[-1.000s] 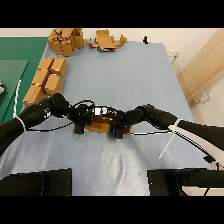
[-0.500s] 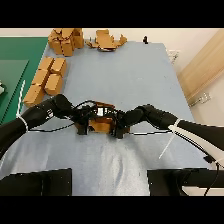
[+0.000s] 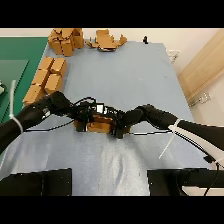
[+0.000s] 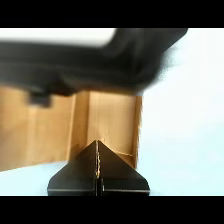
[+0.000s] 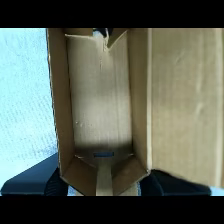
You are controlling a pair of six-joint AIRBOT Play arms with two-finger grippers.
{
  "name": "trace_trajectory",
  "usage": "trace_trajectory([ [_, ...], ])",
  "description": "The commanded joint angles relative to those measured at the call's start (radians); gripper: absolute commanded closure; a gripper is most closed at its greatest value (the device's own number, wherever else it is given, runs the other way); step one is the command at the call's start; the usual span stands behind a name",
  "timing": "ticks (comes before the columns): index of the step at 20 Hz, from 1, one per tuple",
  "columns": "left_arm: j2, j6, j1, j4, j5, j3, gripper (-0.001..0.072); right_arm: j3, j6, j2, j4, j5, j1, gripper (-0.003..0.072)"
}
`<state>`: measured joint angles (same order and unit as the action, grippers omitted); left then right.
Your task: Fold the box.
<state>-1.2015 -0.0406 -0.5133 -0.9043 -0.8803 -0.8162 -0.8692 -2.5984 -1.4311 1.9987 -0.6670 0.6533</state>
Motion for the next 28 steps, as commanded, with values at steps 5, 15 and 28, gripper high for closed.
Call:
trace_trajectory([
  [5,0.289,0.163,0.105,0.01,-0.199,-0.005,0.0694,0.0,-0.001,0.0,-0.001,0.0,0.001,0.0678],
  [15,-0.049,0.698,0.587,0.181,-0.282,0.089,0.0694,0.0,-0.002,-0.001,0.044,-0.001,0.002,0.0678],
  [28,-0.187,0.579,0.374,0.463,-0.478,-0.029,0.0689,0.0,-0.002,-0.001,0.042,-0.003,0.001,0.0678],
])
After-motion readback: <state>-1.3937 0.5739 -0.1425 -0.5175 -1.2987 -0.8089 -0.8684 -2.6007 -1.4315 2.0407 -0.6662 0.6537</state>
